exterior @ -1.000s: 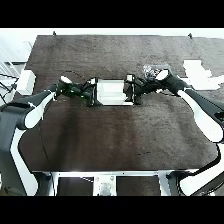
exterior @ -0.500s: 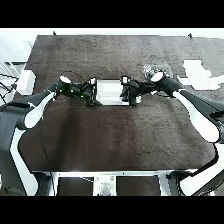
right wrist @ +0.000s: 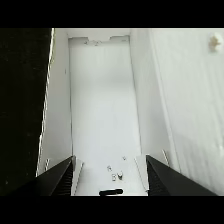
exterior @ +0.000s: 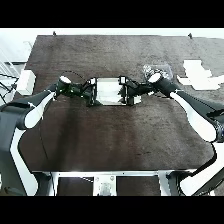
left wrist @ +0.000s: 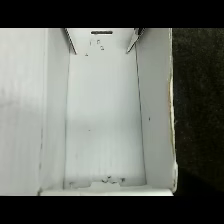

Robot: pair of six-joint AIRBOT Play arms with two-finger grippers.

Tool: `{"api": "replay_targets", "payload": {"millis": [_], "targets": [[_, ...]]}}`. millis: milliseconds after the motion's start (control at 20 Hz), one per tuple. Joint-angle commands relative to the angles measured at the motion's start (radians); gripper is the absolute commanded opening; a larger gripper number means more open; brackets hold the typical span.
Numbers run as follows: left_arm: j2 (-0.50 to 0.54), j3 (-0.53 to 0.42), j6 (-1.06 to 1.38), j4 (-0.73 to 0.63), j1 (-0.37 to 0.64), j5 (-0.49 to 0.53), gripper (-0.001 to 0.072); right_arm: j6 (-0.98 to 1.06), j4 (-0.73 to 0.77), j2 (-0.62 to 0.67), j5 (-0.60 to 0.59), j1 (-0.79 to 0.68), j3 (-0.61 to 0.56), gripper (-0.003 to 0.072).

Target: Fold the box and place the chain.

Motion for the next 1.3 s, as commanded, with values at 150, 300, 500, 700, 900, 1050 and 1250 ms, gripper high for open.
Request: {"api": "replay_targets", "payload": {"millis": [150, 300, 500, 700, 900, 1050, 1250], "targets": [[0.0, 0.0, 0.0, 0.0, 0.0, -0.001, 0.0476, 0.025, -0.013, 0.0, 0.001, -0.017, 0.0, 0.0423], [0.0, 0.0, 0.0, 0.0, 0.0, -0.001, 0.0476, 0.11, -0.075, 0.019, 0.018, -0.037, 0.0, 0.0112], [0.0, 0.0, 0.0, 0.0, 0.0, -0.001, 0.0476, 0.247, -0.113, 0.094, 0.066, -0.079, 0.0, 0.0014], [0.0, 0.0, 0.0, 0.0, 0.0, -0.001, 0.0476, 0.436, -0.113, 0.196, 0.069, -0.138, 0.0, 0.0013], [0.0, 0.0, 0.0, 0.0, 0.0, -0.001, 0.0476, 0.716, -0.113, 0.239, 0.069, -0.254, 0.0, 0.0013], [0.0, 0.0, 0.0, 0.0, 0.0, -0.001, 0.0476, 0.903, -0.112, 0.238, 0.07, -0.345, -0.034, 0.0013], [0.0, 0.0, 0.0, 0.0, 0.0, 0.0, 0.0476, 0.978, -0.104, 0.222, 0.069, -0.388, -0.105, 0.0013]]}}
